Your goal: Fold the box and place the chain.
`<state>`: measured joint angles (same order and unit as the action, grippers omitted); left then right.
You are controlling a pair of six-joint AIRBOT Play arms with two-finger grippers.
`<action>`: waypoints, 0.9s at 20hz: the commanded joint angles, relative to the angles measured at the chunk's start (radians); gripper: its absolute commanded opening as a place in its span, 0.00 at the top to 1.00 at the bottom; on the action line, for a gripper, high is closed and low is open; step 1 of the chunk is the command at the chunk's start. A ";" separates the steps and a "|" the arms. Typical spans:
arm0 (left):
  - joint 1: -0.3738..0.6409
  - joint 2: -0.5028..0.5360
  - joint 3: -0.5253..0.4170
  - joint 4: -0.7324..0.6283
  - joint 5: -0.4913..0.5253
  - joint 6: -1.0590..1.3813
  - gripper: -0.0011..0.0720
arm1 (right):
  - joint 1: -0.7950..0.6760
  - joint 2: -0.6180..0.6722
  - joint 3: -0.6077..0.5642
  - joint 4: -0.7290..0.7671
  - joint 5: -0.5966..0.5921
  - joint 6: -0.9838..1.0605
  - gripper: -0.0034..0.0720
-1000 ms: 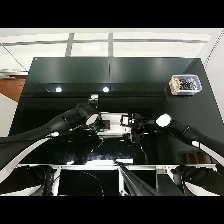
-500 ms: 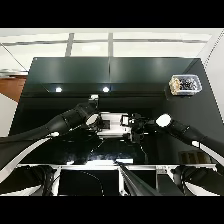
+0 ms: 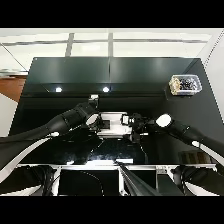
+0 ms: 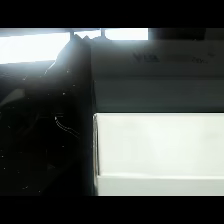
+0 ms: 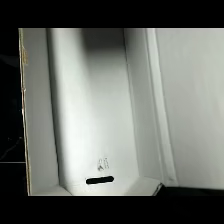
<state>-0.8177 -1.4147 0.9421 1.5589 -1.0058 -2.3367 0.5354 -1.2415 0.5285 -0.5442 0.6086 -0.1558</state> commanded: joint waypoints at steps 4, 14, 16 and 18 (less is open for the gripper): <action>0.000 0.002 0.000 0.004 -0.031 0.029 0.95 | -0.008 0.127 0.001 -0.251 0.092 0.142 0.01; 0.000 0.002 0.000 0.003 -0.023 0.029 0.95 | -0.002 0.120 0.000 -0.169 0.106 0.134 0.56; 0.000 0.002 0.000 0.003 -0.023 0.029 0.95 | 0.013 0.091 0.000 -0.112 0.093 0.134 0.78; 0.000 0.002 0.000 0.000 -0.024 0.029 0.95 | 0.044 0.075 0.000 -0.072 0.048 0.134 0.79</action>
